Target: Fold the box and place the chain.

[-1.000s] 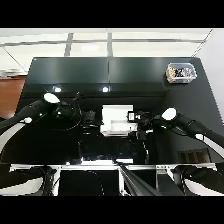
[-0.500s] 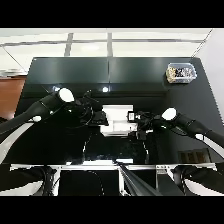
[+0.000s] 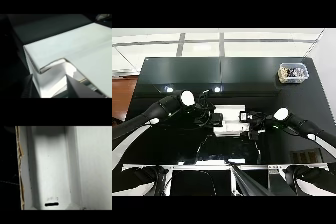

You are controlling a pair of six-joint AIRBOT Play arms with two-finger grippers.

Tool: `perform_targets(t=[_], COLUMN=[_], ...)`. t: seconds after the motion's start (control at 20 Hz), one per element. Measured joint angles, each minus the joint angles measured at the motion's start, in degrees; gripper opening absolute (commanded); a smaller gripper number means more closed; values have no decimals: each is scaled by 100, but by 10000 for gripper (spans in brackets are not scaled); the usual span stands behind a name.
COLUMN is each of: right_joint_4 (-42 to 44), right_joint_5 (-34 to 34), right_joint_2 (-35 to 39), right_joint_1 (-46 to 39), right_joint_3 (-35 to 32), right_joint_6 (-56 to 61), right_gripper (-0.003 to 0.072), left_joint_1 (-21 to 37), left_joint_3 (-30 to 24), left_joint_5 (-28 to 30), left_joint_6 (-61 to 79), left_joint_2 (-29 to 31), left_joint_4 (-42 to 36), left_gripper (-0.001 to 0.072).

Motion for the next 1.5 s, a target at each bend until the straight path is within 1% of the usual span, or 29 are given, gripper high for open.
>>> perform_targets(t=[0.25, 0.75, 0.85, 0.95, 1.15, 1.3, 1.5], right_joint_4=[-2, 2, 2, 2, 2, 2, 2], right_joint_5=[2, -2, -2, -2, -2, -2, -2], right_joint_2=[0, 0, 0, 0, 0, 0, 0], right_joint_1=[0, 0, 0, 0, 0, 0, 0], right_joint_3=[0, 0, 0, 0, 0, 0, 0], right_joint_6=[-4, 2, 4, 4, 2, 2, 2], right_gripper=[63, 62, 63, 63, 62, 63, 62], left_joint_1=[-109, -466, -538, -638, -935, -1102, -1182], left_joint_3=[11, 35, 131, 348, 824, 964, 1023], left_joint_5=[48, 55, 37, -37, -461, -610, -664], left_joint_6=[-245, -1257, -1421, -1526, -2116, -2592, -2933], left_joint_2=[0, -17, -85, -243, -638, -778, -848], left_joint_4=[210, 1250, 1394, 1521, 2065, 2393, 2562], left_gripper=[367, 368, 367, 367, 368, 368, 366])
